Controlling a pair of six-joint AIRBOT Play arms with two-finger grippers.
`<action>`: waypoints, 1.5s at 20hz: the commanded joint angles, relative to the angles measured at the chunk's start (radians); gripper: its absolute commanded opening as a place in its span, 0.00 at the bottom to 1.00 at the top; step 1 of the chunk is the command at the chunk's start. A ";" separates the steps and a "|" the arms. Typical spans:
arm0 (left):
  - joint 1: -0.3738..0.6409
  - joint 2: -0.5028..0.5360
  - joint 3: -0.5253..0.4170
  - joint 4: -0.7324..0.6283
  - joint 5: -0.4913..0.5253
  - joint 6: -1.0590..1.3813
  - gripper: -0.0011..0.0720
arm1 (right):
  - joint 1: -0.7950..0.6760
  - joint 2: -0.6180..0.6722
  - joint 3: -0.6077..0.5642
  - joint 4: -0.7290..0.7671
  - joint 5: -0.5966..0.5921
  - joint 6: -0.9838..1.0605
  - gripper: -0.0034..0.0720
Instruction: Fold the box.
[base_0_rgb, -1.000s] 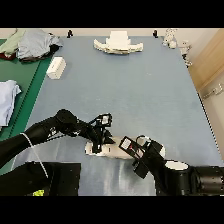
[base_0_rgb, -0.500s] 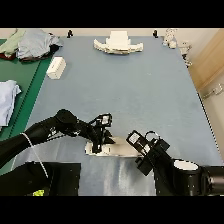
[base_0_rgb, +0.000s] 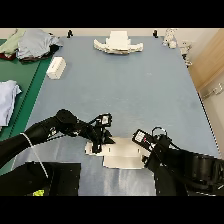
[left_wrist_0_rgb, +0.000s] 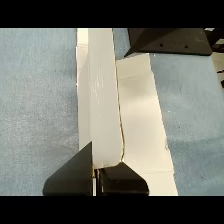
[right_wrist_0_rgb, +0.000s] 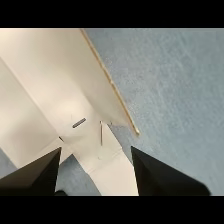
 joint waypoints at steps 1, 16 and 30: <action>0.000 -0.001 0.000 0.000 0.000 0.000 0.03 | -0.077 0.053 -0.013 0.169 0.020 -0.220 0.94; 0.000 -0.001 0.000 0.000 0.000 0.000 0.03 | 0.121 -0.249 -0.013 0.133 0.169 -0.124 0.94; 0.000 -0.001 0.000 0.000 0.000 0.000 0.03 | 0.121 -0.248 0.099 -0.013 0.024 0.218 0.99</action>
